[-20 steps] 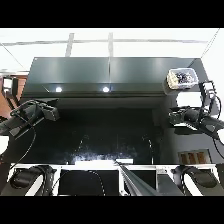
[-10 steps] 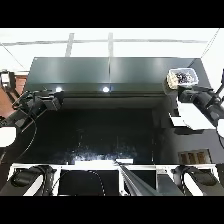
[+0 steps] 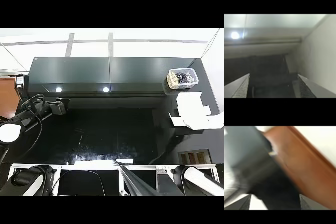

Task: Fold the box and place the chain.

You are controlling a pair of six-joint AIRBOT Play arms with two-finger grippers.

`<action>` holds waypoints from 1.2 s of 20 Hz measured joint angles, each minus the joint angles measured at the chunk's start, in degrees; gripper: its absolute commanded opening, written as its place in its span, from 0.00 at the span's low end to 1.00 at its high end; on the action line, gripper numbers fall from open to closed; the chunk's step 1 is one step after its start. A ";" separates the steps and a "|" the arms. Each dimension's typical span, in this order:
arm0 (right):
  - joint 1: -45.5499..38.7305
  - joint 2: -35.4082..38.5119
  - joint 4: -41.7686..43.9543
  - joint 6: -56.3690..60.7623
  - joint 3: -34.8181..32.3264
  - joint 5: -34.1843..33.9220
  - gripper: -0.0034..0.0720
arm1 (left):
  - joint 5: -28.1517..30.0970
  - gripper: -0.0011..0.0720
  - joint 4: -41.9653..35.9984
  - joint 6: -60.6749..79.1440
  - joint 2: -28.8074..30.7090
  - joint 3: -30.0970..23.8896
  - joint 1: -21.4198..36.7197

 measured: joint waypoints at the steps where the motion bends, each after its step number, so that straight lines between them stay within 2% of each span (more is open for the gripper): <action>1: -3.89 -3.10 -0.11 0.52 3.13 4.52 1.00 | -0.79 0.98 0.00 0.07 -0.02 0.02 0.00; 4: -10.49 -10.80 0.44 -4.09 10.97 15.02 1.00 | -2.67 0.98 0.00 0.15 -0.11 0.02 0.00; 9: -12.35 -22.86 0.61 -14.47 23.02 29.90 1.00 | -4.28 0.98 0.02 0.15 -0.13 0.02 0.00; 10: -11.91 -25.11 0.44 -16.59 24.79 32.79 0.84 | -4.46 0.98 0.04 0.15 -0.13 0.02 0.00; 11: -11.28 -26.77 0.02 -18.21 25.99 35.15 0.76 | -4.59 0.98 0.02 0.15 -0.13 0.02 0.00; 15: -8.00 -31.19 -3.13 -22.77 28.37 39.87 0.76 | -4.13 0.98 0.02 0.15 -0.13 0.02 0.00; 16: -7.30 -31.67 -3.85 -23.56 28.61 40.70 0.65 | -4.13 0.98 0.00 0.13 -0.13 0.02 0.00; 17: -6.71 -32.06 -4.57 -24.26 28.83 41.79 0.50 | -4.13 0.98 0.00 0.15 -0.13 0.02 0.00; 18: -6.40 -32.30 -5.09 -24.74 28.94 42.82 0.28 | -4.11 0.98 -0.02 0.15 -0.13 0.02 0.00; 19: -6.27 -32.46 -5.86 -25.14 29.05 43.67 0.20 | -4.00 0.98 -0.02 0.13 -0.13 0.02 0.00; 20: -6.19 -32.57 -6.10 -25.51 29.11 44.52 0.20 | -3.72 0.98 -0.02 0.13 -0.13 0.02 0.00; 21: -6.19 -32.59 -6.43 -25.88 29.16 45.57 0.07 | -3.61 0.98 -0.04 0.13 -0.13 0.02 0.00; 24: -6.19 -31.76 -5.79 -26.43 29.22 47.58 0.06 | -3.43 0.98 -0.04 0.13 -0.13 0.02 0.00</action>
